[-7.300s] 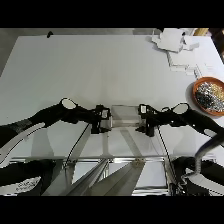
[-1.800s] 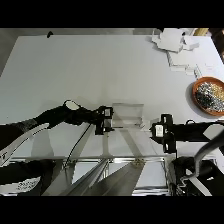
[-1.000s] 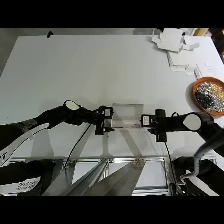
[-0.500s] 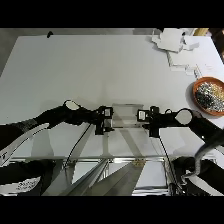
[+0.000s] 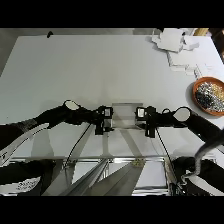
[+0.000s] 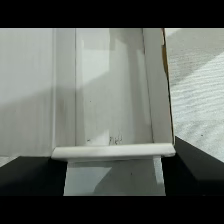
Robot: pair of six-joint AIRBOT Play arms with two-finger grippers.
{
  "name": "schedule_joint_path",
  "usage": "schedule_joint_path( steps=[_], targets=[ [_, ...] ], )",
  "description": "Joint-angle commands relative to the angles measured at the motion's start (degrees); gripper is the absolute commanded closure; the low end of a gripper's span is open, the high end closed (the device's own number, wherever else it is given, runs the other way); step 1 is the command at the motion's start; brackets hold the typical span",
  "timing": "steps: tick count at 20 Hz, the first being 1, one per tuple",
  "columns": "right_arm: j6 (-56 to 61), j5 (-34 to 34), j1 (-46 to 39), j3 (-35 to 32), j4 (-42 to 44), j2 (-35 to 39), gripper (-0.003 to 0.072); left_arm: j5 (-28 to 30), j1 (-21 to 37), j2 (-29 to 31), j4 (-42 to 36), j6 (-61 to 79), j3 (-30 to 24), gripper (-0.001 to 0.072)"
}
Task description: Fold the box and place the chain.
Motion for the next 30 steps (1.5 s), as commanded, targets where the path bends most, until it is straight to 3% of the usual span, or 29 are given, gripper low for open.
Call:
schedule_joint_path(
  steps=[1, 4, 9, 13, 14, 17, 24, 30],
  targets=[
    [-1.57, 0.02, 0.07, -0.02, 1.66, -1.29, 0.0457, 0.02, -0.02, -0.02, -0.02, 0.00, 0.02, 0.0431],
    [-1.55, 0.85, 0.07, -0.02, 1.99, -1.25, 0.0341, 0.02, -0.02, -0.02, -0.02, 0.00, 0.02, 0.0431],
    [4.76, 2.60, -0.15, -0.02, -3.67, 5.49, 0.0349, 0.02, -0.02, -0.02, -0.02, 0.00, 0.02, 0.0431],
    [19.91, 5.75, -5.62, -0.02, -11.89, 15.58, 0.0353, 0.02, -0.02, -0.02, -0.02, 0.00, 0.02, 0.0431],
    [25.99, 7.56, -7.91, -0.02, -13.33, 17.64, 0.0365, 0.02, -0.02, -0.02, -0.02, 0.00, 0.02, 0.0431],
    [37.83, 10.10, -14.40, -0.02, -15.91, 21.68, 0.0633, 0.02, -0.02, -0.02, -0.02, 0.00, 0.02, 0.0431],
    [67.30, 10.36, -22.67, -0.28, -21.62, 19.19, 0.0665, 0.02, -0.02, -0.02, -0.02, 0.00, 0.02, 0.0431],
    [73.20, 13.29, -23.61, -0.74, -15.54, 7.19, 0.0666, 0.02, -0.02, -0.02, -0.02, 0.00, 0.02, 0.0431]
  ],
)
